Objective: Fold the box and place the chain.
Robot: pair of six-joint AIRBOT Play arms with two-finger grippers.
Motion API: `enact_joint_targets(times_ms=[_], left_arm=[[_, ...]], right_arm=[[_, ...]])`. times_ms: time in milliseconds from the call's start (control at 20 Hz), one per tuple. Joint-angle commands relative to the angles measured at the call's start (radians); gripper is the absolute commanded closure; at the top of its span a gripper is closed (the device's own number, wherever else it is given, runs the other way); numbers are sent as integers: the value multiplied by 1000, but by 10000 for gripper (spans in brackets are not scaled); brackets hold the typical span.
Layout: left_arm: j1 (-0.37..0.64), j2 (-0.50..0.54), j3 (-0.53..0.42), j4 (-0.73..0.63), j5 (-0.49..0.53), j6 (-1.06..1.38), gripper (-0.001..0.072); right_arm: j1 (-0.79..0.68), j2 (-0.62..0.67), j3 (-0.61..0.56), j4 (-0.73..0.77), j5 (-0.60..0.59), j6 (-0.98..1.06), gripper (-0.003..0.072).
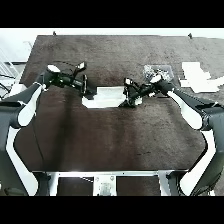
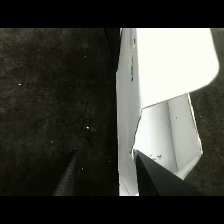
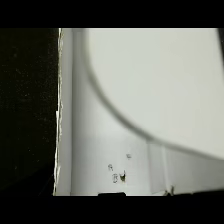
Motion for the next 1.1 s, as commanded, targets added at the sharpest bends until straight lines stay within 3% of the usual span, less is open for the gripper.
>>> enact_joint_targets(times_ms=[0, 50, 100, 250, 350, 450, 550, 650, 750, 900, 1050], left_arm=[[49, 1, 68, -2, -113, -135, 312], [55, 1, 85, 0, -166, -178, 668], [62, 1, 97, -3, -217, -167, 692], [53, 23, 101, -19, -233, -245, 698], [29, 94, 42, -21, -221, -252, 698], [-4, 206, -102, -13, -108, -206, 698], [-36, 340, -291, -20, 75, -146, 698], [-62, 443, -465, -88, 244, -103, 698], [-88, 494, -588, -171, 334, -39, 698], [-134, 486, -631, -174, 392, -34, 697], [-192, 480, -631, -172, 516, -43, 696]], right_arm=[[0, -1, 0, 0, 0, 1, 183], [0, -1, 0, 0, 0, 0, 183], [0, -1, 0, 0, 0, 1, 184], [0, -1, 0, 0, 0, 1, 183], [0, -1, 0, 0, 0, 1, 183], [0, -1, 0, 0, 0, 1, 184], [0, -1, 0, 0, 0, 1, 183], [0, -1, 0, 0, 0, 1, 183], [0, -1, 0, 0, 0, 0, 183], [0, -1, 0, 0, 0, 1, 184], [0, -1, 0, 0, 0, 1, 183]])
